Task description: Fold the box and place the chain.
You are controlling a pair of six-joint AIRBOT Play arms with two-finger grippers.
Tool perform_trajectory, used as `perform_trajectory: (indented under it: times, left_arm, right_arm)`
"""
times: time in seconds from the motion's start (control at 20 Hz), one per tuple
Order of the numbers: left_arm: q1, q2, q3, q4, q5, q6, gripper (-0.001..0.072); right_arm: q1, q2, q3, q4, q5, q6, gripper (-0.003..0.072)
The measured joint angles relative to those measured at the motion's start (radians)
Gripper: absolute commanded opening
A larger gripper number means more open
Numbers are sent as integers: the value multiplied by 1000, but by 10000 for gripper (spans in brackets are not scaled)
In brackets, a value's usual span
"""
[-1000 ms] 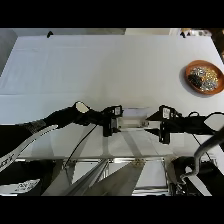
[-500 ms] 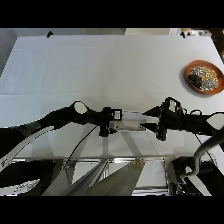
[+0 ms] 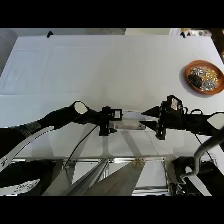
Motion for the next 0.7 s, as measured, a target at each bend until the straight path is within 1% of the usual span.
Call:
perform_trajectory:
  times: [0.2,0.25,0.35,0.55,0.7]
  left_arm:
    - [0,-13,0,-4,2,-2,51]
    - [0,-14,0,-5,2,-2,51]
    - [0,-16,0,-5,3,-2,51]
    - [0,-17,0,-4,3,-2,51]
    - [0,-17,0,-2,3,-1,51]
  right_arm:
    - [0,0,0,2,2,0,291]
    - [0,0,0,2,2,-3,265]
    - [0,-4,0,0,4,-8,24]
    - [0,-51,0,-9,-11,-15,22]
    - [0,-116,0,6,-84,-18,22]
